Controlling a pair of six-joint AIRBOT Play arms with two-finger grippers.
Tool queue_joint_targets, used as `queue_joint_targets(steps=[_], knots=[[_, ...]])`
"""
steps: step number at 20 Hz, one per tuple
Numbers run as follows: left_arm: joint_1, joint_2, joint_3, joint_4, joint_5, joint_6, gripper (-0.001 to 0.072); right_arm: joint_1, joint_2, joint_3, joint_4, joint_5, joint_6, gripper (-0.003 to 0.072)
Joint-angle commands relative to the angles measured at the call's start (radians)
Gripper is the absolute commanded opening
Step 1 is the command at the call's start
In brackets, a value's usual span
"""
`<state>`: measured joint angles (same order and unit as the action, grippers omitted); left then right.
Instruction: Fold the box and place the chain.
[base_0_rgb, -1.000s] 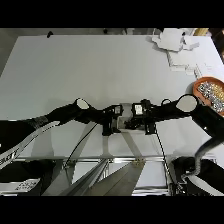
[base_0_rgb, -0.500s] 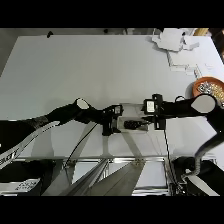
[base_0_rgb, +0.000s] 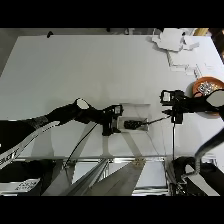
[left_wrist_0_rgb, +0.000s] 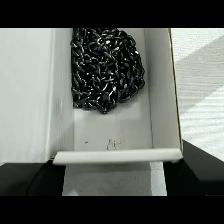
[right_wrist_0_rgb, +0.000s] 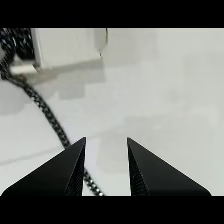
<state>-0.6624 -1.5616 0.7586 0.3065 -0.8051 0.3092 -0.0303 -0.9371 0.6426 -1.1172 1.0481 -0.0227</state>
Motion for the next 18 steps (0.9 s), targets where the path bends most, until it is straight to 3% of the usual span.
queue_joint_targets(steps=[1, 7, 18], knots=[[0.000, 0.000, 0.000, 0.000, 0.000, 0.000, 0.0210, -0.026, -0.095, 0.000, -0.034, -0.018, -0.001, 0.0257], [0.000, 0.000, 0.000, 0.000, 0.000, 0.000, 0.0210, -0.026, -0.228, 0.000, -0.094, -0.043, -0.004, 0.0218], [0.000, 0.000, 0.000, 0.000, 0.000, 0.000, 0.0210, -0.026, -0.293, -0.002, -0.143, -0.033, -0.015, 0.0218]])
